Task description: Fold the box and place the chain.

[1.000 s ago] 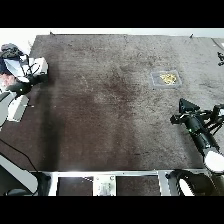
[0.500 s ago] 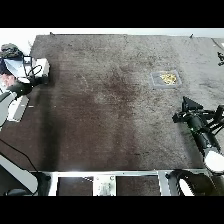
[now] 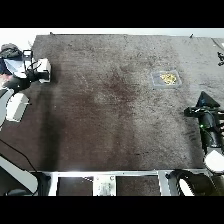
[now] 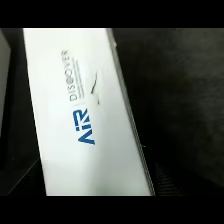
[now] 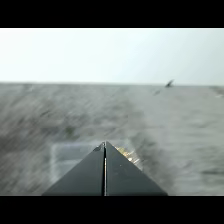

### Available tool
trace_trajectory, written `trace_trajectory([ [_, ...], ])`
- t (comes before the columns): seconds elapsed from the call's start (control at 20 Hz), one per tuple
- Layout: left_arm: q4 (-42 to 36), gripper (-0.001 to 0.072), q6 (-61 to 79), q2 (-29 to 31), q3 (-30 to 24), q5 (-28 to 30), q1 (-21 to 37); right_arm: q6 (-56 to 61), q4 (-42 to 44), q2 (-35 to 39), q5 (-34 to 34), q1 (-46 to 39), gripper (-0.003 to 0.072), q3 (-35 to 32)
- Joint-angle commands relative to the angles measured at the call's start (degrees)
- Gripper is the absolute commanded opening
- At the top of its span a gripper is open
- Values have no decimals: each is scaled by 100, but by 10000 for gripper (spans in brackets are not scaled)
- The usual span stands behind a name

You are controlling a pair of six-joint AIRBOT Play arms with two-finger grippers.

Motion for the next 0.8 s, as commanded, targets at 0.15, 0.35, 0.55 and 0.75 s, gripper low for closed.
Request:
trace_trajectory([
  [0.15, 17, 720, -136, 894, 151, 0, 2, 2, -15, 4, -1473, 0, 12, -4],
  [0.35, 20, 648, -164, 1552, 149, -374, 2, 2, -15, 4, -2166, 0, 12, -4],
  [0.55, -240, 10, -247, 2393, 13, -1143, -15, 2, -15, 4, -2640, 0, 12, -4],
  [0.75, -1753, 8, 1270, 3766, -1248, -605, -122, 2, -15, 7, -2872, 0, 12, -4],
])
